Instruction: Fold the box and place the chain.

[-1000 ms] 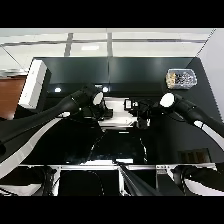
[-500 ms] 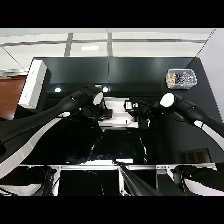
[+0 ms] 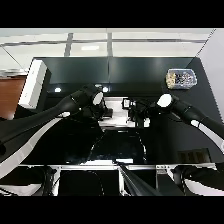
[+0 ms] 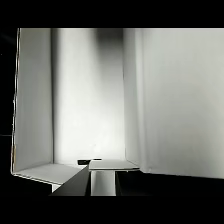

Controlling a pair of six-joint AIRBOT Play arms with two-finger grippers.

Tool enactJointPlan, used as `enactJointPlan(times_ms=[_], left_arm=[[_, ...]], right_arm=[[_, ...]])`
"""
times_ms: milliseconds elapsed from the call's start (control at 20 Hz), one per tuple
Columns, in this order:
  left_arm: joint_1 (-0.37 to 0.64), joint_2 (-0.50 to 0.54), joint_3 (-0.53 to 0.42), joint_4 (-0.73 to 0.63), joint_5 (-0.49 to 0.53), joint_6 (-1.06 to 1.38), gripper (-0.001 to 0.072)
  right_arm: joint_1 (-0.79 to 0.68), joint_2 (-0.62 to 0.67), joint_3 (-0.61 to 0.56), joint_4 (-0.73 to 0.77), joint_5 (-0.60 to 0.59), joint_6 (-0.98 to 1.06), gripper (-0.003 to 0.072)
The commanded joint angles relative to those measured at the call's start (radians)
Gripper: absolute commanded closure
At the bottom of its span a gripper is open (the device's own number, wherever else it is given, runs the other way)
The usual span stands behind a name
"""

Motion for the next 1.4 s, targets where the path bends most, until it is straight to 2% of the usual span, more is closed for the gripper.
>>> enactJointPlan(times_ms=[0,250,350,550,800,850,900,950,1000,1050,1100,1350], left_arm=[[0.001,0.000,0.001,0.002,-0.003,0.001,0.0686],[0.001,0.000,0.001,0.001,-0.003,0.001,0.0685],[0.001,0.000,0.001,0.001,-0.002,0.001,0.0685],[0.001,0.000,0.001,0.002,-0.003,0.001,0.0685],[0.001,0.000,0.001,0.002,-0.006,0.001,0.0685],[0.001,0.000,0.001,0.002,-0.006,0.001,0.0685],[0.001,0.000,0.001,0.001,-0.006,0.001,0.0685],[0.001,0.000,0.001,0.001,-0.006,0.001,0.0685],[0.001,0.000,0.001,0.001,-0.006,0.001,0.0685],[0.001,0.000,0.001,0.001,-0.006,0.001,0.0685],[0.001,0.000,0.001,0.001,-0.006,0.001,0.0685],[0.001,0.000,0.001,0.001,-0.006,0.001,0.0685]], right_arm=[[-0.033,0.011,0.001,-0.040,0.013,0.035,0.0516],[-0.113,0.055,0.001,-0.168,0.129,0.107,0.0515],[-0.117,0.054,0.000,-0.171,0.154,0.180,0.0122],[-0.084,0.054,0.000,-0.135,0.157,0.175,0.0146],[0.011,0.033,0.000,-0.067,0.026,0.114,0.0144],[0.028,0.030,0.000,-0.066,0.013,0.113,0.0177],[0.037,0.029,0.000,-0.066,0.006,0.114,0.0341],[0.041,0.029,0.000,-0.064,0.004,0.114,0.0388],[0.042,0.029,0.000,-0.054,0.004,0.114,0.0389],[0.042,0.029,0.000,-0.034,0.004,0.114,0.0511],[0.042,0.027,0.000,-0.005,0.002,0.114,0.0556],[0.056,-0.005,0.000,0.180,-0.039,0.114,0.0555]])
